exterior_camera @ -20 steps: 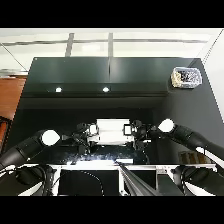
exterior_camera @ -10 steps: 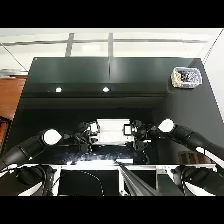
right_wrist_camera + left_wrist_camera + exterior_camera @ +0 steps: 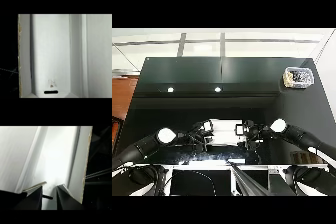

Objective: Fold the box and place the chain.

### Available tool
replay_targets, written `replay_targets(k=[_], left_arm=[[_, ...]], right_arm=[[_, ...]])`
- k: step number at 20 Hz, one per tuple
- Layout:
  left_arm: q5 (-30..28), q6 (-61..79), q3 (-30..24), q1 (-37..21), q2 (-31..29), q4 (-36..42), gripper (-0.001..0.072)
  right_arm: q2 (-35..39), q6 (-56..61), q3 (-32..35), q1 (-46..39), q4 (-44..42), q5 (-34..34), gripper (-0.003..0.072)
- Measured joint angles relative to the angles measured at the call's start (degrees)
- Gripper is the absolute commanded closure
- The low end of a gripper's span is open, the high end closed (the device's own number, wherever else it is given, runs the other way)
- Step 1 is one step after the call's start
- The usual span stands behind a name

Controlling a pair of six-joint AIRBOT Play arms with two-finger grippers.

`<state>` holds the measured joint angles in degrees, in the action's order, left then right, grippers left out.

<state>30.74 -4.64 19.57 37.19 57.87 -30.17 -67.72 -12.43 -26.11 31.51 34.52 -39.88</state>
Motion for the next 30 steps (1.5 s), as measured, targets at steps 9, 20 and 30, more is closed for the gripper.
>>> replay_targets(k=[9,20,30], left_arm=[[-1.6,1.7,0.2,0.7,1.4,1.0,0.0262],[7.5,-21.6,1.9,-8.9,-8.4,-17.9,0.0680],[24.3,-72.6,0.7,-36.8,-18.4,-37.5,0.0679]], right_arm=[[0.0,0.1,0.0,0.0,0.0,0.0,0.0275],[0.0,0.2,0.0,0.0,0.0,0.1,0.0275],[0.0,1.2,0.0,0.0,0.0,0.1,0.0275]])
